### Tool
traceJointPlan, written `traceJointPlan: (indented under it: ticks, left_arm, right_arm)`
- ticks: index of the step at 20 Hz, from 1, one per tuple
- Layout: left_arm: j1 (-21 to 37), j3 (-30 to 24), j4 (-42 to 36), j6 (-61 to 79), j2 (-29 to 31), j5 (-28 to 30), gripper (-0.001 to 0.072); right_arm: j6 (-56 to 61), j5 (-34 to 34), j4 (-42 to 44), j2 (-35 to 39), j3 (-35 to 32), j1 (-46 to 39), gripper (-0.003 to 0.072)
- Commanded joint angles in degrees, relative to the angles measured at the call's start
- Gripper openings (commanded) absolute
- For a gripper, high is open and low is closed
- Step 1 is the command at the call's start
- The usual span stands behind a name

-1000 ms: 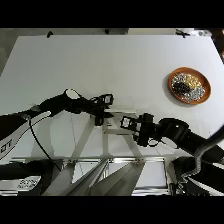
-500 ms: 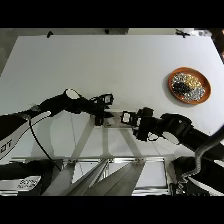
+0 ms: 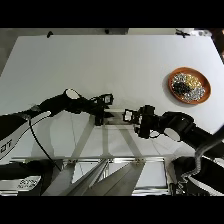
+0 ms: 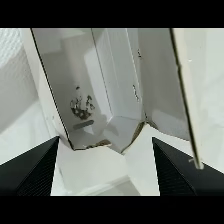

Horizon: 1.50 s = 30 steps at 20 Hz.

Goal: Fold the box and place the chain.

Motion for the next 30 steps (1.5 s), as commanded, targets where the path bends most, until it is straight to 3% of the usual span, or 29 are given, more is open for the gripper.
traceJointPlan:
  ticks: [1,7,15,19,25,30]
  left_arm:
    - [0.0,0.0,0.0,0.0,0.0,0.0,0.001]
    - [0.0,0.0,0.0,0.0,0.0,0.0,0.001]
    - [0.0,0.0,0.0,0.0,0.0,0.0,0.001]
    - [0.0,0.0,0.0,0.0,0.0,0.0,0.001]
    - [0.0,0.0,0.0,0.0,0.0,0.0,0.001]
    - [0.0,0.0,0.0,0.0,0.0,0.0,0.001]
  right_arm:
    - [-1.6,-0.3,1.2,0.0,0.0,-1.1,0.0644]
    - [-13.3,-0.4,9.6,-0.2,0.0,-3.9,0.0644]
    - [-15.3,-0.3,11.8,-0.6,0.0,-6.2,0.0644]
    - [-23.2,-0.2,18.3,-2.8,0.0,-6.2,0.0644]
    - [-24.7,1.0,22.0,-3.7,0.0,-9.7,0.0647]
    - [-37.2,3.6,30.1,-3.8,0.0,-11.2,0.0668]
